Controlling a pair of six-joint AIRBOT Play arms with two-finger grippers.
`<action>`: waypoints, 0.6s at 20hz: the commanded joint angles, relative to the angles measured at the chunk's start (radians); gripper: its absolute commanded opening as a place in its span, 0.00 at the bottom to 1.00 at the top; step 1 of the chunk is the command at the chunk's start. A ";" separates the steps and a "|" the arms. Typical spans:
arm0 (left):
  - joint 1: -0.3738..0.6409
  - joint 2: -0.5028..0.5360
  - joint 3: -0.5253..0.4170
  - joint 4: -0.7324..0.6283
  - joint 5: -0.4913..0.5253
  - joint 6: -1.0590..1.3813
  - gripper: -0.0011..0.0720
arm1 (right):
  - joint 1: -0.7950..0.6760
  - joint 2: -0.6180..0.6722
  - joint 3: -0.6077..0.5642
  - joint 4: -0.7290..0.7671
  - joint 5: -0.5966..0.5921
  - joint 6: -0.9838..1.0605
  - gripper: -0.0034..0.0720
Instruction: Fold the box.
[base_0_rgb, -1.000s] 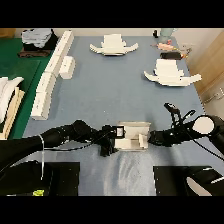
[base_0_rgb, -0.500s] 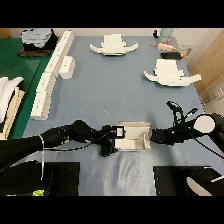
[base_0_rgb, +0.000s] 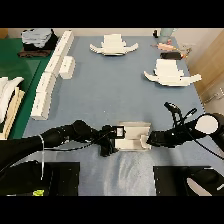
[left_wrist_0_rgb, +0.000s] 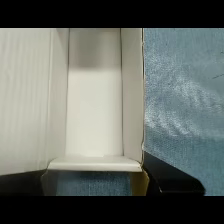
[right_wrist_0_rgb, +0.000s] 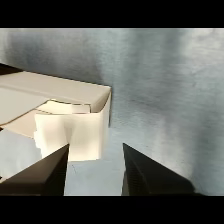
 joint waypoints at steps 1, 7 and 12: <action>0.000 -0.001 0.001 0.000 0.000 0.000 0.73 | 0.052 -0.042 -0.008 0.031 -0.066 -0.021 0.71; 0.000 -0.001 0.000 0.000 0.000 0.000 0.73 | 0.193 -0.214 0.054 -0.110 -0.110 0.040 0.71; 0.000 -0.001 0.000 0.000 0.000 0.000 0.73 | 0.356 -0.315 0.140 -0.311 -0.111 0.340 0.64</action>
